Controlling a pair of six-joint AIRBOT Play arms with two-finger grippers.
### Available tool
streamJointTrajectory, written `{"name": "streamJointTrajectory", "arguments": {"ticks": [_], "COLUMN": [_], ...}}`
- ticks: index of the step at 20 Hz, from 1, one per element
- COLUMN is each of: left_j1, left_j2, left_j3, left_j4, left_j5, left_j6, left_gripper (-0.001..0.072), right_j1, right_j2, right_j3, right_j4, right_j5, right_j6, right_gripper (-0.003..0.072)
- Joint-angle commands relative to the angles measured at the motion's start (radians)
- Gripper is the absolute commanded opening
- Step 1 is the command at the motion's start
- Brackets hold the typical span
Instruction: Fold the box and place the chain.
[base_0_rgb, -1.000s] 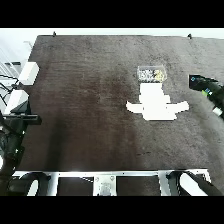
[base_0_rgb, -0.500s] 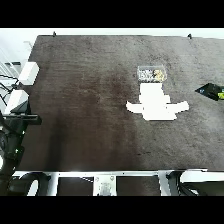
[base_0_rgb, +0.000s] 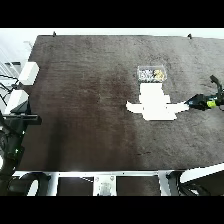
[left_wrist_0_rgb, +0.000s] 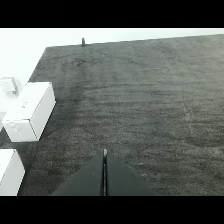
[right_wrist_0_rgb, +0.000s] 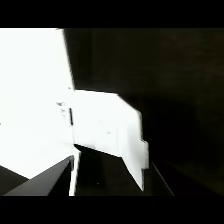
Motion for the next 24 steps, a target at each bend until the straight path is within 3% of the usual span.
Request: {"name": "streamJointTrajectory", "arguments": {"ticks": [1, 5, 7, 8, 9, 11, 16, 22, 24], "left_j1": [0.000, 0.000, 0.000, 0.000, 0.000, 0.000, 0.000, 0.000, 0.000], "left_j2": [0.000, 0.000, 0.000, 0.000, 0.000, 0.000, 0.000, 0.000, 0.000], "left_j3": [0.001, 0.001, 0.001, 0.001, 0.001, 0.001, 0.001, 0.001, 0.001], "left_j4": [0.000, 0.000, 0.000, 0.000, 0.000, 0.000, 0.000, 0.000, 0.000], "left_j5": [0.000, 0.000, 0.000, 0.000, 0.000, 0.000, 0.000, 0.000, 0.000], "left_j6": [0.000, 0.000, 0.000, 0.000, 0.000, 0.000, 0.000, 0.000, 0.000], "left_gripper": [0.0019, 0.0019, 0.0019, 0.0019, 0.0019, 0.0020, 0.0019, 0.0019, 0.0019], "right_j1": [0.022, 0.050, 0.061, 0.063, 0.064, 0.056, 0.069, 0.219, 0.315], "right_j2": [-0.047, -0.091, -0.110, -0.116, -0.116, -0.116, -0.061, 0.163, 0.227], "right_j3": [0.001, 0.000, -0.001, -0.003, -0.006, -0.031, -0.214, -0.542, -0.628], "right_j4": [0.038, 0.048, 0.079, 0.103, 0.129, 0.187, 0.328, 0.573, 0.648], "right_j5": [0.033, 0.073, 0.071, 0.070, 0.071, 0.093, 0.123, -0.079, -0.237], "right_j6": [-0.016, -0.032, -0.061, -0.077, -0.102, -0.132, -0.187, -0.218, -0.218], "right_gripper": [0.0534, 0.0532, 0.0410, 0.0403, 0.0305, 0.0015, 0.0012, 0.0012, 0.0012]}}
